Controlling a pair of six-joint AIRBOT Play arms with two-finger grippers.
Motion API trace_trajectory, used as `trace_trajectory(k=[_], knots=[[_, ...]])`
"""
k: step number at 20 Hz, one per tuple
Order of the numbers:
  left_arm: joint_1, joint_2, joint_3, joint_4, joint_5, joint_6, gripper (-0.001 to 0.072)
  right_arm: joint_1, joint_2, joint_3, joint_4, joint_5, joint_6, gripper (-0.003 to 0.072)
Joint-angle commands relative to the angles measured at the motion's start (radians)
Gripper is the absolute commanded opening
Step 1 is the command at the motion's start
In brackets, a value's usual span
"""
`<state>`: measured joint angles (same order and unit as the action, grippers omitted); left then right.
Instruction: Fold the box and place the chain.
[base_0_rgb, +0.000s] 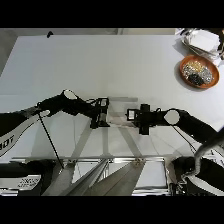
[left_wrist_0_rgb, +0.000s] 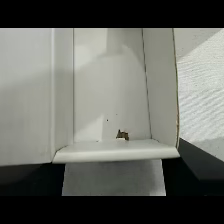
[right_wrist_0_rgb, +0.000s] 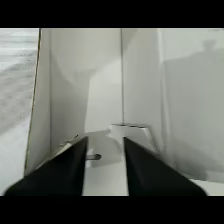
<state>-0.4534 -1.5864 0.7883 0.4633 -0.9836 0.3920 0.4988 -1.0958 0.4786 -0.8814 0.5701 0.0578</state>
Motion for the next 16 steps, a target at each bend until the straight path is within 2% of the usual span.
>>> trace_trajectory(k=[1, 8, 9, 10, 12, 16], knots=[[0.001, 0.000, 0.001, 0.000, 0.000, 0.001, 0.0343, 0.001, -0.004, 0.000, 0.003, -0.006, -0.014, 0.0349], [0.001, 0.000, 0.001, 0.000, 0.000, 0.001, 0.0343, 0.000, -0.002, 0.000, -0.005, -0.011, -0.014, 0.0338], [0.001, 0.000, 0.001, 0.000, 0.000, 0.001, 0.0343, 0.000, 0.008, 0.000, -0.015, -0.008, -0.014, 0.0331], [0.001, 0.000, 0.001, 0.000, 0.000, 0.001, 0.0343, 0.000, 0.026, 0.000, -0.027, -0.002, -0.010, 0.0288], [0.001, 0.000, 0.001, 0.000, 0.000, 0.001, 0.0343, -0.001, 0.073, 0.000, -0.067, 0.029, -0.003, 0.0222], [0.001, 0.000, 0.001, 0.000, 0.000, 0.001, 0.0343, -0.061, 0.196, 0.000, -0.145, 0.147, -0.002, 0.0222]])
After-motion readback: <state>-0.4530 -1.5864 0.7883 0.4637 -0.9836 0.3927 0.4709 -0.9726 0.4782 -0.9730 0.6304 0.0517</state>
